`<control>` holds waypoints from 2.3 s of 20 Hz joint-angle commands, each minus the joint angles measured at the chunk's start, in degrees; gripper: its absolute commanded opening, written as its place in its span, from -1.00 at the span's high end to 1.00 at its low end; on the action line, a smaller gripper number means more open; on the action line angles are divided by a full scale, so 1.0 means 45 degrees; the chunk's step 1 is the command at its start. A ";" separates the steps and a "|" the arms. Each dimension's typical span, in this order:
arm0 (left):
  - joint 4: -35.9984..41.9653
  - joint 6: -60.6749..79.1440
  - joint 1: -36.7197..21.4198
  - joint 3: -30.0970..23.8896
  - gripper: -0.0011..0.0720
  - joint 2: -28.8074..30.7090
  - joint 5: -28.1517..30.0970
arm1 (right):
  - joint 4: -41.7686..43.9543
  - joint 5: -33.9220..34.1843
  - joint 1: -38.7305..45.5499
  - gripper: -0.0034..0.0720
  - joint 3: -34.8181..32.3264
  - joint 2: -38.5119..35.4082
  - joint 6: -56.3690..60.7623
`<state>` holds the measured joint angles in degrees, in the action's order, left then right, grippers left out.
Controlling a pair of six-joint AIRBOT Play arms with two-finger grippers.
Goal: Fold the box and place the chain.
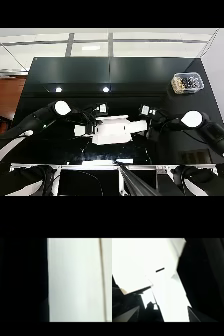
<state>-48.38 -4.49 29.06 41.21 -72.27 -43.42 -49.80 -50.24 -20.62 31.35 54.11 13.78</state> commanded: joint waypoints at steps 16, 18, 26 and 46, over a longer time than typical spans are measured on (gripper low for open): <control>-0.0087 0.1005 0.0029 -0.0228 0.89 -0.0257 0.0219 | -0.0204 0.0029 -0.2016 -0.98 -0.0185 0.1010 -0.1336; -0.0087 0.1005 0.0029 -0.0228 0.89 -0.0257 0.0219 | 0.0160 0.0534 -0.2453 -0.98 -0.0185 0.1394 -0.1554; -0.0083 0.0996 0.0029 -0.0219 0.89 -0.0248 0.0219 | 0.0884 0.1685 -0.3011 -0.97 -0.0189 0.1875 -0.1695; -0.0083 0.0942 0.0029 -0.0219 0.89 -0.0248 0.0175 | 0.1389 0.2681 -0.2628 -0.97 0.0398 0.1287 -0.1695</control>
<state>-48.75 -0.21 29.17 40.16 -73.38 -42.52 -42.94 -39.31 -32.71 32.01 60.47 6.04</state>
